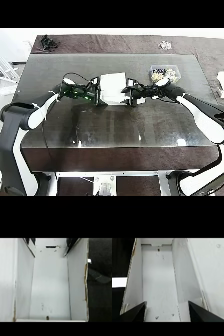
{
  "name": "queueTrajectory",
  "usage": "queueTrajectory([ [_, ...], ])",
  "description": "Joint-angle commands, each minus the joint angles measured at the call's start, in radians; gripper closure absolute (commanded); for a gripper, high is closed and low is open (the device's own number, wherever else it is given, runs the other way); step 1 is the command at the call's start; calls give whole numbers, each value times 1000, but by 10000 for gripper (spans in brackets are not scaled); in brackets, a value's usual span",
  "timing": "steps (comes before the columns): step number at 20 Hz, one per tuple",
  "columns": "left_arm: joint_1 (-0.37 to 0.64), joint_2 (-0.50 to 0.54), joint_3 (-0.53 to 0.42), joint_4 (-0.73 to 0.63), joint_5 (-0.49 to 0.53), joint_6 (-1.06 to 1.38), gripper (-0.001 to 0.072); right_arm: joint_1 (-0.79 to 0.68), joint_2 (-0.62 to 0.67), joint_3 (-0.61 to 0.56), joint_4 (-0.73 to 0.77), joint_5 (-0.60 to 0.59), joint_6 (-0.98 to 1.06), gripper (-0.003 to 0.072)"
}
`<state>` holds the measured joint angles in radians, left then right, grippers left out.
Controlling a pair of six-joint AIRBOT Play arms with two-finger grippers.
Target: Fold the box and place the chain.
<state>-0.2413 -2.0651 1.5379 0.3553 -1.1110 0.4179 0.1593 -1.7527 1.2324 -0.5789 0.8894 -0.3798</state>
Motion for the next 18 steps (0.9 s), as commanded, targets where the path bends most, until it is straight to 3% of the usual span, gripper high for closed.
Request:
queueTrajectory([
  [1,0,0,0,0,0,0,357,-6,6,-1,-23,-2,5,28],
  [2,0,0,0,0,0,0,357,-10,13,-1,-45,1,11,49],
  [3,0,0,0,0,0,0,357,-12,22,-1,-74,4,29,126],
  [4,0,0,0,0,0,0,357,-15,32,-1,-109,14,46,279],
  [5,0,0,0,0,0,0,357,-19,41,-1,-127,29,58,353],
  [9,0,0,0,0,0,0,357,-32,68,-1,-220,65,147,560],
  [14,0,0,0,0,0,0,357,-68,171,-1,-301,73,408,673],
  [18,0,0,0,0,1,1,357,-132,277,-1,-302,78,752,675],
])
